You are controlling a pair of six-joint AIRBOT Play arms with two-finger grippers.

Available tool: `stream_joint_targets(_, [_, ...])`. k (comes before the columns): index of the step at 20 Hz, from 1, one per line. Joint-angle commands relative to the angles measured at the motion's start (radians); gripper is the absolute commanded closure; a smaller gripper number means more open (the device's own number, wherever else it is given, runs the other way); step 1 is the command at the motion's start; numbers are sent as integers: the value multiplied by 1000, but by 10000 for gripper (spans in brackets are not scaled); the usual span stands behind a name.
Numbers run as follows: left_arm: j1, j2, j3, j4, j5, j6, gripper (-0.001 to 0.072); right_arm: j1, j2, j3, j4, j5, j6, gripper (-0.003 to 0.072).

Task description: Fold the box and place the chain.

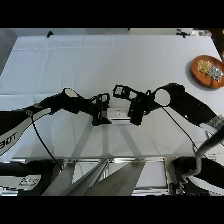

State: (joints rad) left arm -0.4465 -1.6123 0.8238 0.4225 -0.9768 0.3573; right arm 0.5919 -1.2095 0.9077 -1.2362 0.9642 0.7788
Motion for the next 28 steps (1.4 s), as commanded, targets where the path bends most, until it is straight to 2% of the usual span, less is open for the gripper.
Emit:
stream_joint_targets(1, [0, 0, 1, 1, 0, 1, 365, 18, -5, -2, 17, -19, 8, 414])
stream_joint_targets(9, [0, 0, 1, 1, 0, 1, 365, 45, -54, -3, 2, -27, 62, 415])
stream_joint_targets(12, [0, 0, 1, 1, 0, 1, 365, 45, -53, -2, 2, -27, 63, 455])
stream_joint_targets(17, [0, 0, 1, 1, 0, 1, 365, 45, -45, -2, 1, 0, 63, 454])
stream_joint_targets(28, [0, 0, 1, 1, 0, 1, 365, 40, -1, -2, -51, -49, 90, 454])
